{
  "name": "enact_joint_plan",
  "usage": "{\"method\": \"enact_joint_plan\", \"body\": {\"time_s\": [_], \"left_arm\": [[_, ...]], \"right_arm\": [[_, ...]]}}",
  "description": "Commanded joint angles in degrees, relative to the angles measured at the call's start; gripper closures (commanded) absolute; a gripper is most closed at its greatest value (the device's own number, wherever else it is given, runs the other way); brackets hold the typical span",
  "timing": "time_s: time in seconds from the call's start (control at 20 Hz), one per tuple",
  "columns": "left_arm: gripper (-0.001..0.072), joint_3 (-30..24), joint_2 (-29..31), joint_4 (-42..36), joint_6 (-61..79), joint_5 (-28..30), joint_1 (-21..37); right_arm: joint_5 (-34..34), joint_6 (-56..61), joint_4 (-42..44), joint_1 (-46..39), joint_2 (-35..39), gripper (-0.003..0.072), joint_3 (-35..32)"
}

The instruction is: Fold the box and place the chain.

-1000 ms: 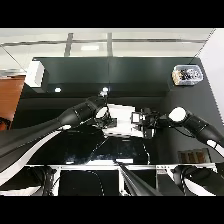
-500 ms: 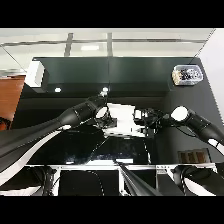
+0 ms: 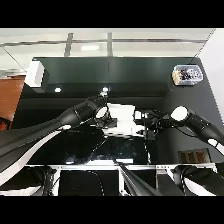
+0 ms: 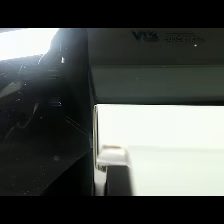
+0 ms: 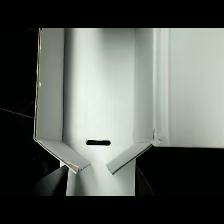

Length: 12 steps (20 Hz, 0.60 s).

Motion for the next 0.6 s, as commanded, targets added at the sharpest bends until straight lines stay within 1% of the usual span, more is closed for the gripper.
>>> {"method": "enact_joint_plan", "body": {"time_s": [0.0,0.05,0.2,0.4,0.55], "left_arm": [[0.0684,0.0,0.0,0.0,0.0,0.0,0.0],[0.0684,0.0,0.0,0.0,0.0,0.0,0.0],[0.0684,0.0,0.0,0.0,0.0,0.0,0.0],[0.0684,0.0,-0.1,0.0,0.0,0.0,0.0],[0.0684,0.0,-0.1,0.0,0.0,0.0,0.0]], "right_arm": [[-1.7,-0.8,2.7,1.7,-0.2,0.0267,0.0],[-1.7,-0.8,4.1,2.1,-0.2,0.0451,0.0],[-2.8,0.4,10.0,3.3,-0.5,0.0449,-0.1],[-5.9,0.9,20.6,3.8,-3.6,0.0447,-0.2],[-6.9,0.9,19.3,3.7,-4.3,0.0449,-0.3]]}}
